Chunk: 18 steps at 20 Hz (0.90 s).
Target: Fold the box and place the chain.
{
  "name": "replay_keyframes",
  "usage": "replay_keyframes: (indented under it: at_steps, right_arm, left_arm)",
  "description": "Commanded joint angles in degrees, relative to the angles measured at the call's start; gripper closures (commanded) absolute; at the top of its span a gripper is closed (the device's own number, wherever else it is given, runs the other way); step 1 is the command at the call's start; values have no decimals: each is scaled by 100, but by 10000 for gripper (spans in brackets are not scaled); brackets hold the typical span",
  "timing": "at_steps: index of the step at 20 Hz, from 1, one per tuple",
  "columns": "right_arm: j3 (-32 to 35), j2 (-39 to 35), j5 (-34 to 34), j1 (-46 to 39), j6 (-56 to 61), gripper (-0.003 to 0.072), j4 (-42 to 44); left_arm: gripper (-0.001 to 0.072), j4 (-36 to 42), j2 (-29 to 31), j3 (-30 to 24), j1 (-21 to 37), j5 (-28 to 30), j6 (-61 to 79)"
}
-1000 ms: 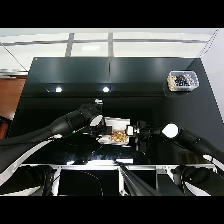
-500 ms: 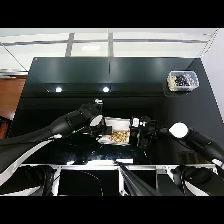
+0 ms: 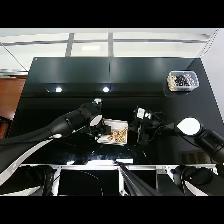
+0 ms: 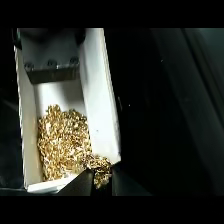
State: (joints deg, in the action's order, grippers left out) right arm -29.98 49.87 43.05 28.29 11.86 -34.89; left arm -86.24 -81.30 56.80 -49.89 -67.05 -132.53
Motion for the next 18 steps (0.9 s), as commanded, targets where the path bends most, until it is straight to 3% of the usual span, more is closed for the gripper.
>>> replay_keyframes:
  at_steps: [1, 7, 15, 18]
  right_arm:
    - [-203, -20, 352, 2, 323, 671, 59]
    - [-203, -20, 542, 0, 754, 670, -203]
    - [-203, -20, 627, -9, 1423, 670, -1720]
    - [-203, -20, 629, -9, 1482, 671, -1873]
  left_arm:
    - [679, 20, -2, 4, -2, 35, 9]
    - [679, 20, -2, 4, -2, 33, 9]
    - [679, 20, -2, 4, -2, 33, 9]
    - [679, 20, -2, 4, -2, 33, 9]
